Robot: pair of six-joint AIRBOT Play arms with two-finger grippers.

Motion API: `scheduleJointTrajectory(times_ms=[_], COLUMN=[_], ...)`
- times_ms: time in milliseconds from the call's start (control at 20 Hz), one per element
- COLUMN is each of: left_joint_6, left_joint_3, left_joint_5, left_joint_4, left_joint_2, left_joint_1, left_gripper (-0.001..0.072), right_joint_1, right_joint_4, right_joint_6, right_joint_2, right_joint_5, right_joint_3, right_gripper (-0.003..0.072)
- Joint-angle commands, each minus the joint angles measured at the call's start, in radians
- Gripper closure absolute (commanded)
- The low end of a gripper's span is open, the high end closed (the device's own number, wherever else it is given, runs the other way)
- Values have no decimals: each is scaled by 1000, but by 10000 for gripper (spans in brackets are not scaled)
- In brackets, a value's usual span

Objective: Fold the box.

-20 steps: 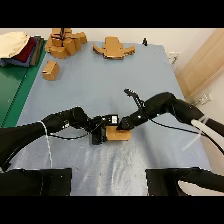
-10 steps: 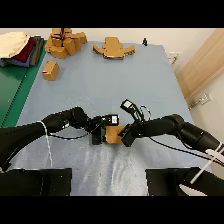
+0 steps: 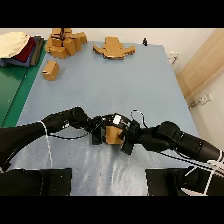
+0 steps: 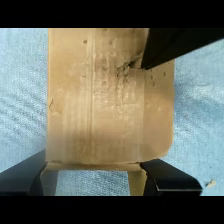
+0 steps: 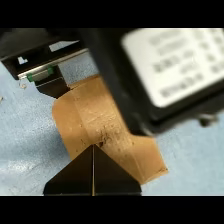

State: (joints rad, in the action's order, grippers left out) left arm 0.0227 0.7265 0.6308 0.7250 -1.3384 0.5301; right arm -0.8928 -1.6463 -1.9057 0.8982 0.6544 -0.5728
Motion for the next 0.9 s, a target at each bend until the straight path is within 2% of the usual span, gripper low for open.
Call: scheduleJointTrajectory(times_ms=[0,350,400,450,500,750,800,850], left_joint_6=[0,0,0,0,0,0,0,0], left_joint_3=[0,0,0,0,0,0,0,0], left_joint_5=[0,0,0,0,0,-1,0,0], left_joint_4=[0,0,0,0,0,0,0,0], left_joint_2=[0,0,0,0,0,0,0,0], left_joint_1=[0,0,0,0,0,0,0,0], left_gripper=[326,325,325,326,326,326,325,325], right_joint_1=[-48,-49,-49,-49,-49,-51,-51,-51], right_joint_4=[151,151,151,151,151,148,147,147], right_joint_6=[67,42,-11,-76,-137,-347,-375,-389], right_joint_2=[-15,-89,-87,-83,-79,-49,-39,-28], right_joint_5=[-10,-11,-11,-14,-18,-71,-100,-127], right_joint_3=[1,0,1,1,1,20,24,24], right_gripper=[682,680,590,466,383,381,314,205])
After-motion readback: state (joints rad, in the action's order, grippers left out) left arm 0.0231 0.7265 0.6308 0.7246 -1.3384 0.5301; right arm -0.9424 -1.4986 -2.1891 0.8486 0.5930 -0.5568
